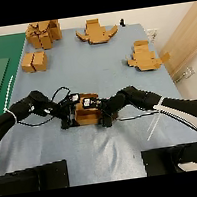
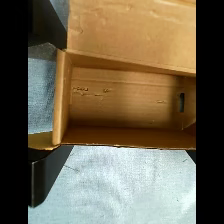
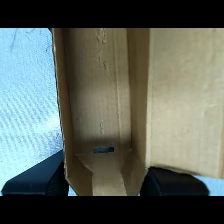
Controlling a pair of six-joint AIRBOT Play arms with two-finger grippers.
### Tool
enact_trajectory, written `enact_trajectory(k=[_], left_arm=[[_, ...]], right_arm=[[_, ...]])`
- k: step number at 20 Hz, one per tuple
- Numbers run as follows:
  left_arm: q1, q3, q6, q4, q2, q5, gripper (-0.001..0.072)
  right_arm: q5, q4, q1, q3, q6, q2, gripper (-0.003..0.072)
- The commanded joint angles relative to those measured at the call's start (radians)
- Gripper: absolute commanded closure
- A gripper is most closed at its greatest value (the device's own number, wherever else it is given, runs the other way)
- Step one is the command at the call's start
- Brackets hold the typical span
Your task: Fold the box.
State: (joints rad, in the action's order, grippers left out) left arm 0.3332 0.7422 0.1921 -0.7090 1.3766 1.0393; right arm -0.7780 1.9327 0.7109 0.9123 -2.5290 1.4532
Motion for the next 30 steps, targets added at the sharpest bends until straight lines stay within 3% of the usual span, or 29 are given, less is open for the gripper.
enact_trajectory(k=[1, 2, 3, 4, 6, 7, 8, 9, 10, 12, 21, 30], left_arm=[[0.023, -0.001, 0.006, -0.009, 0.002, 0.019, 0.0375], [0.039, -0.001, 0.006, -0.01, 0.002, 0.013, 0.0375], [0.055, -0.001, 0.006, -0.015, 0.002, 0.007, 0.0452], [0.071, -0.001, 0.006, -0.031, 0.002, 0.007, 0.0599], [0.091, -0.001, 0.0, -0.06, 0.002, 0.008, 0.0601], [0.091, -0.001, -0.005, -0.061, 0.002, 0.008, 0.0602], [0.09, -0.001, -0.013, -0.062, 0.002, 0.006, 0.0607], [0.09, -0.001, -0.026, -0.064, 0.002, 0.003, 0.0692], [0.09, -0.001, -0.039, -0.065, 0.002, -0.006, 0.0692], [0.091, -0.001, -0.067, -0.065, 0.001, -0.041, 0.0692], [0.098, -0.002, -0.11, -0.066, 0.0, -0.154, 0.0698], [0.115, -0.002, -0.112, -0.081, -0.002, -0.147, 0.0696]], right_arm=[[-0.016, 0.0, 0.0, 0.0, -0.002, 0.0, 0.0532], [-0.016, 0.0, 0.0, 0.0, -0.002, 0.0, 0.0532], [-0.017, -0.001, 0.0, 0.0, -0.002, 0.0, 0.0531], [-0.017, 0.0, 0.0, 0.0, -0.002, 0.0, 0.0526], [-0.019, -0.001, -0.001, 0.0, -0.002, -0.004, 0.0499], [-0.02, -0.003, -0.001, 0.0, -0.002, -0.009, 0.0336], [-0.019, -0.004, -0.001, 0.0, -0.002, -0.015, 0.0096], [-0.019, -0.011, -0.001, 0.0, -0.002, -0.021, 0.0072], [-0.021, -0.021, -0.001, 0.0, -0.002, -0.028, 0.0072], [-0.02, -0.054, -0.001, 0.0, -0.002, -0.042, -0.0031], [-0.019, -0.089, -0.001, 0.0, 0.004, -0.054, -0.0033], [-0.095, -0.092, -0.08, 0.0, 0.068, -0.092, -0.0032]])
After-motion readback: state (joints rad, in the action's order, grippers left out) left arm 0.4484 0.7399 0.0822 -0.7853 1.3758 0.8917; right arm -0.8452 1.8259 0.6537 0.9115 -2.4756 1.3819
